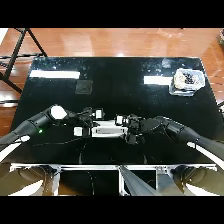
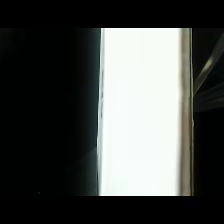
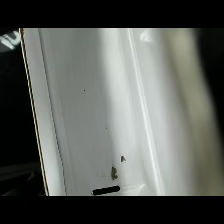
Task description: Fold the box and place the chain.
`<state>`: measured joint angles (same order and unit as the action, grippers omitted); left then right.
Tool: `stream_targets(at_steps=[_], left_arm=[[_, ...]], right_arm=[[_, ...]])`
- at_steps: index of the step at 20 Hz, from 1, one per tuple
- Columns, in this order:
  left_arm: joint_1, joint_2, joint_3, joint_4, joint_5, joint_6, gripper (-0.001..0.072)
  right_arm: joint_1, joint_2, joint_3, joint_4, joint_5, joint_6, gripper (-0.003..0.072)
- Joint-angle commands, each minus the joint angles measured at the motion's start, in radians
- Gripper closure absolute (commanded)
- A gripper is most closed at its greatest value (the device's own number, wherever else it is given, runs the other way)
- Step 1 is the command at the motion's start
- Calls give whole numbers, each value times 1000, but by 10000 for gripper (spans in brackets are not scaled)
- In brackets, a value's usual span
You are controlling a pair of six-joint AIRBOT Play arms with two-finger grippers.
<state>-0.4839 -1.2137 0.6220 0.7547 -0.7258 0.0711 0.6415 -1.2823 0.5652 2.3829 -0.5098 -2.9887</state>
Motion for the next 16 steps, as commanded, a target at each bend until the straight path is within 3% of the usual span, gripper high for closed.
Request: stream_targets(at_steps=[1,10,14,15,16], left_arm=[[-1,-1,1,-4,-7,0,687],[-1,6,1,-1,-12,0,687],[-1,8,1,92,-29,-9,685],[-1,15,1,103,-30,-29,674],[2,27,1,105,-29,-34,566]], right_arm=[[5,-5,0,6,16,0,452],[5,-5,0,6,16,0,450],[6,-5,0,6,15,0,450],[6,-5,0,6,15,1,450],[6,-5,0,6,14,1,450]])
